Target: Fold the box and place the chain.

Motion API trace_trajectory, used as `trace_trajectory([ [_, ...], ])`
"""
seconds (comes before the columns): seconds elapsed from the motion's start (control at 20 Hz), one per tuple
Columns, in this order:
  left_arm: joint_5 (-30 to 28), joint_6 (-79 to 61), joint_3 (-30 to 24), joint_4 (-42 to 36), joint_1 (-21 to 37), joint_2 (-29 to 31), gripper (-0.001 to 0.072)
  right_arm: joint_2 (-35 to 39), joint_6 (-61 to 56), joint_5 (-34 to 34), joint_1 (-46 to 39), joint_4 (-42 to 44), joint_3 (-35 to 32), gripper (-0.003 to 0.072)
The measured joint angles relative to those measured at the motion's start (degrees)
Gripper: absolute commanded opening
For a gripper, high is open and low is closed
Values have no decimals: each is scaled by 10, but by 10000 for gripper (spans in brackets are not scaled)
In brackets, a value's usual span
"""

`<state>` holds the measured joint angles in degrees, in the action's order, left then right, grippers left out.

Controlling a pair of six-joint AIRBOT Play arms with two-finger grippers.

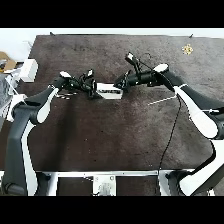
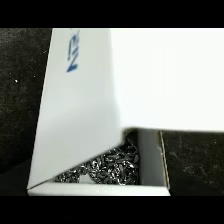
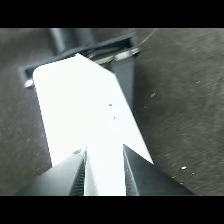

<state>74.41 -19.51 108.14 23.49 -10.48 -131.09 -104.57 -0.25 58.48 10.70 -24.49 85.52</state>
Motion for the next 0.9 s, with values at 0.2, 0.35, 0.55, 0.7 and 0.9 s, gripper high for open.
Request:
trace_trajectory([
  [0.2, 0, 0, 0, 0, 0, 0, 224, 7, 51, -17, 4, 6, -23, 395],
  [0.35, 0, 0, 0, 0, 0, 0, 224, 8, 86, -33, 4, 13, -28, 395],
  [0.55, 0, 0, 0, 0, 0, 0, 224, 6, 113, -39, 7, 18, -31, 395],
  [0.7, 0, 0, 0, 0, 0, 0, 224, -3, 121, -31, 17, 17, -31, 394],
  [0.9, 0, 0, 0, 0, 0, 0, 224, -14, 139, -50, 30, 17, -29, 342],
])
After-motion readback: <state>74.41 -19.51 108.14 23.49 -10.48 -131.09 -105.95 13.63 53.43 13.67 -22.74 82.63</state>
